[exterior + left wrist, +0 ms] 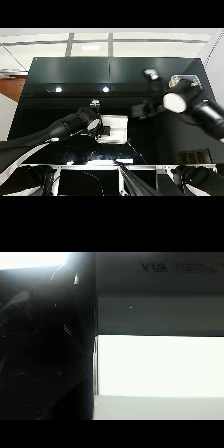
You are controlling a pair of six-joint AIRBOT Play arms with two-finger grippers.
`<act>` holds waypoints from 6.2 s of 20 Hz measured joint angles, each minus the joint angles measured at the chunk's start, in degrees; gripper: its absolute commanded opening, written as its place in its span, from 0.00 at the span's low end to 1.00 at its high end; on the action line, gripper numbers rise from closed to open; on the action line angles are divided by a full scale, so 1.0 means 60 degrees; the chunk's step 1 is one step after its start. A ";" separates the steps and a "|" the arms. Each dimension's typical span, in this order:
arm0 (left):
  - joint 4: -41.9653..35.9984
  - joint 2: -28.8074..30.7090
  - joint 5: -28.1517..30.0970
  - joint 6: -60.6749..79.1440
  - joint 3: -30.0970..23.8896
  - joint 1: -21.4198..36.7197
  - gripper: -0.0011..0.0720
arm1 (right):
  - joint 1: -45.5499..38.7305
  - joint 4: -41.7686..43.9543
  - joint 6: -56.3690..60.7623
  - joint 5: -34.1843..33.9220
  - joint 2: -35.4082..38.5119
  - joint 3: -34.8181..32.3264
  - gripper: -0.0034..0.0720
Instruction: Fold the box and place the chain.
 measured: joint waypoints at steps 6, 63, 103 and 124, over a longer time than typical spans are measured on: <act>0.0000 -0.0004 -0.0004 0.0004 0.0000 0.0000 0.05 | -0.2998 -0.3268 -0.0557 -0.0641 0.0342 -0.0732 0.99; 0.0007 -0.0004 -0.0015 0.0004 0.0000 0.0000 0.05 | -0.8597 0.3668 -0.3020 -0.1749 -0.4878 0.3727 0.08; -0.0044 -0.0007 0.0044 -0.0004 0.0000 0.0000 0.05 | -0.3799 0.8950 -0.7395 0.2051 0.1625 0.2962 0.08; -0.0044 -0.0007 0.0058 0.0000 0.0000 0.0000 0.05 | -0.2619 1.1020 -0.7901 0.0382 0.1464 0.2018 0.08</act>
